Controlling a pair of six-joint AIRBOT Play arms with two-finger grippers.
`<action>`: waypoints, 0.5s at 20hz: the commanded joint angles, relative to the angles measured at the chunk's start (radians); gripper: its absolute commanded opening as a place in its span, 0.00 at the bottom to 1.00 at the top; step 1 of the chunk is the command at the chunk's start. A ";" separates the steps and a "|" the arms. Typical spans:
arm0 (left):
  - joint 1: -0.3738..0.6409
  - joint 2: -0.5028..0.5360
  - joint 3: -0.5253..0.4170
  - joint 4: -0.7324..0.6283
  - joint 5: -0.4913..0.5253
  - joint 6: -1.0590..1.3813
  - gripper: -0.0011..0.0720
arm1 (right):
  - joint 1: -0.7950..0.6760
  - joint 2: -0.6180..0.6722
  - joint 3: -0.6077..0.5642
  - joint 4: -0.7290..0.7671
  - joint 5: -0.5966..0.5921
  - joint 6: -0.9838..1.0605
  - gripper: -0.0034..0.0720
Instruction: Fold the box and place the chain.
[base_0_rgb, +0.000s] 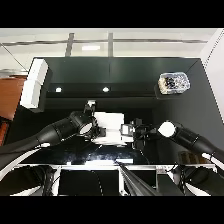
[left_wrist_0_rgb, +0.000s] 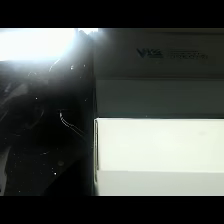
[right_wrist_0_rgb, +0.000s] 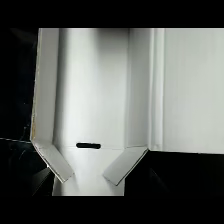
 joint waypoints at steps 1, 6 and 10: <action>0.000 -0.001 -0.007 0.001 0.013 0.002 0.05 | 0.000 0.002 0.001 -0.015 0.032 0.004 0.96; 0.000 -0.001 -0.007 0.001 0.014 0.002 0.05 | 0.000 0.002 0.001 -0.014 0.032 0.003 0.67; 0.000 -0.001 -0.007 0.000 0.014 0.002 0.05 | 0.001 0.002 0.001 0.016 0.032 0.004 0.49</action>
